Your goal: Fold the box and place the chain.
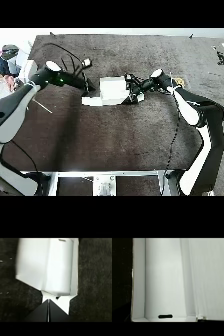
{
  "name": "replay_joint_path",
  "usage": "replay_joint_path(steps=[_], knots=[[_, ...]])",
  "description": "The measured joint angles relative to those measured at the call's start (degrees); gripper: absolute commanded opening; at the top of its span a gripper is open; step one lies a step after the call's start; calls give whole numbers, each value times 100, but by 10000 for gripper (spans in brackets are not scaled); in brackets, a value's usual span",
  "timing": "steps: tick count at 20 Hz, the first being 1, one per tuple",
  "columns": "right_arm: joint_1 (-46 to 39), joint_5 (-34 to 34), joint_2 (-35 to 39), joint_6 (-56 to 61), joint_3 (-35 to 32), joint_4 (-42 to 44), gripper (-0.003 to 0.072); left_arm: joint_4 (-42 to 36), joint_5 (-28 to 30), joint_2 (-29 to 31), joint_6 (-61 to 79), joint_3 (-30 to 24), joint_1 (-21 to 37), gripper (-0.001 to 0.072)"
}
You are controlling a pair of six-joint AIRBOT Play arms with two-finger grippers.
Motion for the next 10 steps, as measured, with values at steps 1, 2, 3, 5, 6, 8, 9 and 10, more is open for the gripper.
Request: replay_joint_path(steps=[1,2,3,5,6,8,9,10], knots=[[0,0,0,0,0,0,440,142,17,175,-516,-2,50,9],[0,0,0,-2,0,0,439,352,70,317,-1078,-7,107,9],[0,0,0,-2,0,0,440,662,136,431,-1749,-13,179,10],[0,0,0,-2,0,0,439,1281,151,573,-3027,-55,343,11],[0,2,0,-2,0,0,440,1493,142,619,-3545,-114,424,11],[0,2,0,-2,-2,0,439,1786,122,664,-4315,-337,581,11],[0,2,0,-2,0,0,439,1864,142,686,-4592,-490,634,11],[0,2,0,-2,0,0,439,1915,188,695,-4811,-645,664,11]])
